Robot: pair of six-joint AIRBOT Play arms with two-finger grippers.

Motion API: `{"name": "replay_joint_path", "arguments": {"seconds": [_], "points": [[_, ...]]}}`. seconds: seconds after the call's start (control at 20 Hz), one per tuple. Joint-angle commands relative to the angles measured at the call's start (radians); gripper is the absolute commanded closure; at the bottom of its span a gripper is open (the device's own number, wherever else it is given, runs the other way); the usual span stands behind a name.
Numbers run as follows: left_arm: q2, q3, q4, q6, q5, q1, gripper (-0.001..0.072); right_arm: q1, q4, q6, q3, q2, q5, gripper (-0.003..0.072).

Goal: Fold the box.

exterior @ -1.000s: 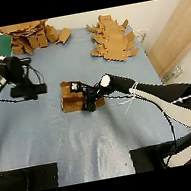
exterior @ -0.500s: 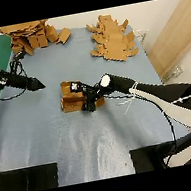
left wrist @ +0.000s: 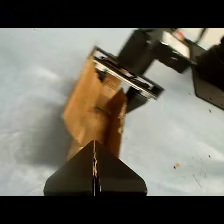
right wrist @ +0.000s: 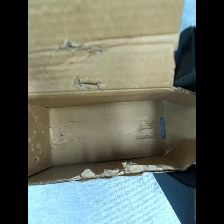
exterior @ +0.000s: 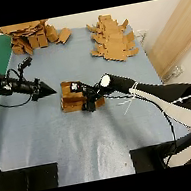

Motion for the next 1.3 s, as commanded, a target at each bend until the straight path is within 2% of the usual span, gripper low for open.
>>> {"name": "replay_joint_path", "arguments": {"seconds": [0.0,0.1,0.2,0.25,0.3,0.35,0.65,0.95,1.25], "points": [[0.105,-0.156,0.032,0.171,-0.022,0.015,0.0699,0.000,0.000,0.000,0.000,0.000,0.001,0.0179],[0.149,-0.231,0.093,0.263,0.024,0.016,0.0697,0.000,0.000,0.000,0.000,0.000,0.000,0.0179],[0.146,-0.255,0.106,0.272,0.113,0.014,0.0675,0.000,0.000,0.000,0.000,0.000,0.000,0.0179],[0.146,-0.256,0.103,0.276,0.167,0.013,0.0408,0.000,0.000,0.000,0.000,0.000,0.001,0.0179],[0.146,-0.256,0.090,0.276,0.223,0.007,0.0101,0.000,0.000,0.000,0.000,0.000,0.001,0.0179],[0.146,-0.256,0.091,0.278,0.260,-0.001,0.0046,0.000,0.000,0.000,0.000,0.000,0.001,0.0179],[0.146,-0.256,0.165,0.344,0.292,-0.103,0.0043,0.000,0.000,0.000,0.000,0.000,0.000,0.0179],[0.122,-0.257,0.209,0.343,0.484,-0.167,0.0031,0.000,0.000,0.000,0.000,0.000,0.000,0.0179],[0.119,-0.256,0.189,0.343,0.479,-0.180,0.0014,0.000,0.000,0.000,0.000,0.000,0.000,0.0179]]}}
